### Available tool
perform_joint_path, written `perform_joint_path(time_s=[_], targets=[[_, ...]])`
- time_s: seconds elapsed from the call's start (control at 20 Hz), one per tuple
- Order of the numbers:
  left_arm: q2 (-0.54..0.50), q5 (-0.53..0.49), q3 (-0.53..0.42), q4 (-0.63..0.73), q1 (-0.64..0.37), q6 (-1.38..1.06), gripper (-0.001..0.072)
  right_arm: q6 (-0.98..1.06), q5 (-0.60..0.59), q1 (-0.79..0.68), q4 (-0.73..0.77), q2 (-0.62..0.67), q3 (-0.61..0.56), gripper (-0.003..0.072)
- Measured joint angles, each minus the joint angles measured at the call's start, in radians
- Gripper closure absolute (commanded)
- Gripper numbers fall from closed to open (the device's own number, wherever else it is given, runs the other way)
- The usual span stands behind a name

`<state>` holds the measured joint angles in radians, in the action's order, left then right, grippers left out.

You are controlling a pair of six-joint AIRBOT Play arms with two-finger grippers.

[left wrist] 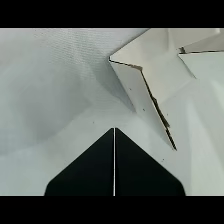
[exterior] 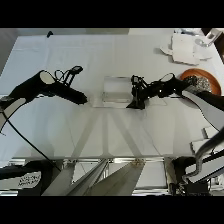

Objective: Fold the box and place the chain.

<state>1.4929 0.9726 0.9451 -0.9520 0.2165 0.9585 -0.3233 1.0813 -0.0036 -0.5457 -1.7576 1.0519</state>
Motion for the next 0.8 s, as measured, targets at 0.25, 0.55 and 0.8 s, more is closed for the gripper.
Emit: perform_joint_path(time_s=[0.25, 0.55, 0.8], targets=[[0.055, -0.028, -0.009, 0.048, 0.042, 0.059, 0.0699, 0.000, 0.000, 0.000, 0.000, 0.000, 0.000, 0.0116], [0.067, -0.060, -0.010, 0.189, 0.053, 0.026, 0.0697, 0.000, 0.000, 0.000, 0.000, 0.000, 0.000, 0.0116], [0.068, -0.059, -0.010, 0.257, 0.052, -0.008, 0.0697, 0.000, 0.000, 0.000, 0.000, 0.000, 0.000, 0.0116]])
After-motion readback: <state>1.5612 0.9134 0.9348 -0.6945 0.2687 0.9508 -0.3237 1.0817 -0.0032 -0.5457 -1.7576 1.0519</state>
